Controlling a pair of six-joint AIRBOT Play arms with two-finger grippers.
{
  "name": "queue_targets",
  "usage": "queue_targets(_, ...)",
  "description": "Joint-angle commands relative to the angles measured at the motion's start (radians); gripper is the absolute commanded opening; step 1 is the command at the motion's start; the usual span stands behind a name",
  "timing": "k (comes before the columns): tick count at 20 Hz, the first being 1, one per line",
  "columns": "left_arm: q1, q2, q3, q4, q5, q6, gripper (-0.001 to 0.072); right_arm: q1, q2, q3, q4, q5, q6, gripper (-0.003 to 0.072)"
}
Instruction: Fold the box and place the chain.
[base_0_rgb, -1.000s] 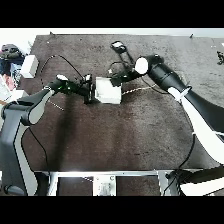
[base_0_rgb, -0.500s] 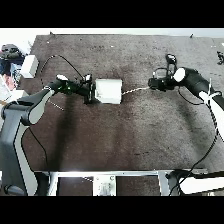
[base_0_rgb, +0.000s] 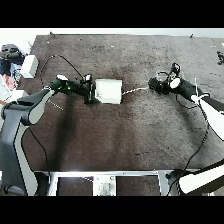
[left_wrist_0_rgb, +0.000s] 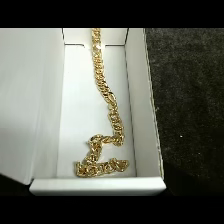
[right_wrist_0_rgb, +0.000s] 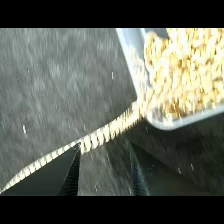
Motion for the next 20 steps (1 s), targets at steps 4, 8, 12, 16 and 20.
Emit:
queue_targets(4, 0.0, 0.0, 0.001, 0.0, 0.0, 0.0, 0.0354, 0.001, -0.051, 0.005, 0.061, -0.087, 0.004, 0.0079)
queue_targets(8, 0.0, 0.0, 0.001, 0.0, 0.0, 0.0, 0.0354, 0.042, 0.011, 0.004, 0.078, 0.006, -0.069, 0.0012)
queue_targets(12, 0.0, 0.0, 0.001, 0.0, 0.0, 0.0, 0.0354, 0.146, 0.211, 0.004, 0.078, 0.098, -0.158, 0.0012)
queue_targets(16, 0.0, 0.0, 0.001, 0.0, 0.0, 0.0, 0.0354, 0.278, 0.396, 0.004, 0.059, 0.117, -0.185, 0.0013)
queue_targets(20, 0.0, 0.0, 0.001, 0.0, 0.0, 0.0, 0.0354, 0.384, 0.46, 0.004, 0.064, 0.114, -0.184, 0.0013)
